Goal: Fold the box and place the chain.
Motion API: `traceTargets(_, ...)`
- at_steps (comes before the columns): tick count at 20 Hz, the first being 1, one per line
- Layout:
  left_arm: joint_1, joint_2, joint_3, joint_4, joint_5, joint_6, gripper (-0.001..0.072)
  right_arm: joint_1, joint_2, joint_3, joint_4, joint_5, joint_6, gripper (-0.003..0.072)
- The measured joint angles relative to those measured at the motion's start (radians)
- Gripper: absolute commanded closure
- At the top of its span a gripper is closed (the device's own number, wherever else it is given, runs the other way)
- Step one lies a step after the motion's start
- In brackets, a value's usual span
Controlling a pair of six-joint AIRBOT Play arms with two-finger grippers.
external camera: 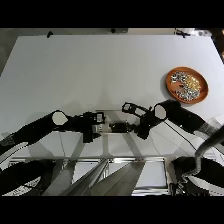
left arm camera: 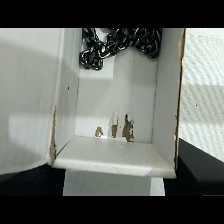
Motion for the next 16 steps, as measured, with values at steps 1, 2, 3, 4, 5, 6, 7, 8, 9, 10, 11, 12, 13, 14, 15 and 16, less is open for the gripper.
traceTargets(1, 0.0, 0.0, 0.0, 0.0, 0.0, 0.0, 0.0554, 0.0, -0.005, 0.0, 0.005, -0.005, -0.003, 0.0552)
traceTargets(2, 0.0, 0.0, 0.0, 0.0, 0.0, 0.0, 0.0554, 0.0, -0.009, -0.001, 0.009, -0.01, -0.005, 0.0648)
traceTargets(3, 0.0, 0.0, 0.0, 0.0, 0.0, 0.0, 0.0555, 0.0, -0.011, -0.002, 0.019, -0.006, -0.005, 0.0671)
traceTargets(4, 0.0, 0.0, 0.0, 0.0, 0.0, 0.0, 0.0554, 0.001, -0.013, -0.002, 0.024, -0.001, -0.006, 0.0671)
traceTargets(5, 0.0, 0.0, 0.0, 0.0, 0.0, 0.0, 0.0554, 0.001, -0.013, -0.002, 0.029, 0.006, -0.005, 0.0671)
traceTargets(6, 0.0, 0.0, 0.0, 0.0, 0.0, 0.0, 0.0554, 0.002, -0.012, -0.002, 0.032, 0.009, -0.003, 0.0671)
traceTargets(7, 0.0, 0.0, 0.0, 0.0, 0.0, 0.0, 0.0554, 0.002, -0.005, -0.005, 0.034, 0.009, 0.009, 0.0672)
traceTargets(8, 0.0, 0.0, 0.0, 0.0, 0.0, 0.0, 0.0554, 0.003, 0.006, -0.007, 0.033, 0.007, 0.023, 0.0672)
traceTargets(9, 0.0, 0.0, 0.0, 0.0, 0.0, 0.0, 0.0554, 0.003, 0.021, -0.008, 0.034, 0.01, 0.035, 0.0672)
traceTargets(10, 0.0, 0.0, 0.0, 0.0, 0.0, 0.0, 0.0554, 0.006, 0.041, -0.01, 0.084, 0.051, 0.06, 0.0672)
traceTargets(11, 0.0, 0.0, 0.0, 0.0, 0.0, 0.0, 0.0555, 0.008, 0.077, -0.005, 0.074, 0.081, 0.074, 0.0672)
traceTargets(12, 0.0, 0.0, 0.0, 0.0, 0.0, 0.0, 0.0555, 0.004, 0.109, 0.001, 0.042, 0.02, 0.098, 0.0672)
traceTargets(13, 0.0, 0.0, 0.0, 0.0, 0.0, 0.0, 0.0554, 0.002, 0.145, 0.003, 0.017, 0.042, 0.112, 0.0672)
traceTargets(14, 0.0, 0.0, 0.0, 0.0, 0.0, 0.0, 0.0554, 0.007, 0.185, 0.004, 0.029, 0.05, 0.119, 0.0672)
traceTargets(15, 0.0, 0.0, 0.0, 0.0, 0.0, 0.0, 0.0554, 0.012, 0.224, 0.006, 0.04, 0.046, 0.126, 0.0672)
traceTargets(16, 0.0, 0.0, 0.0, 0.0, 0.0, 0.0, 0.0554, 0.018, 0.264, 0.007, 0.023, 0.028, 0.137, 0.0672)
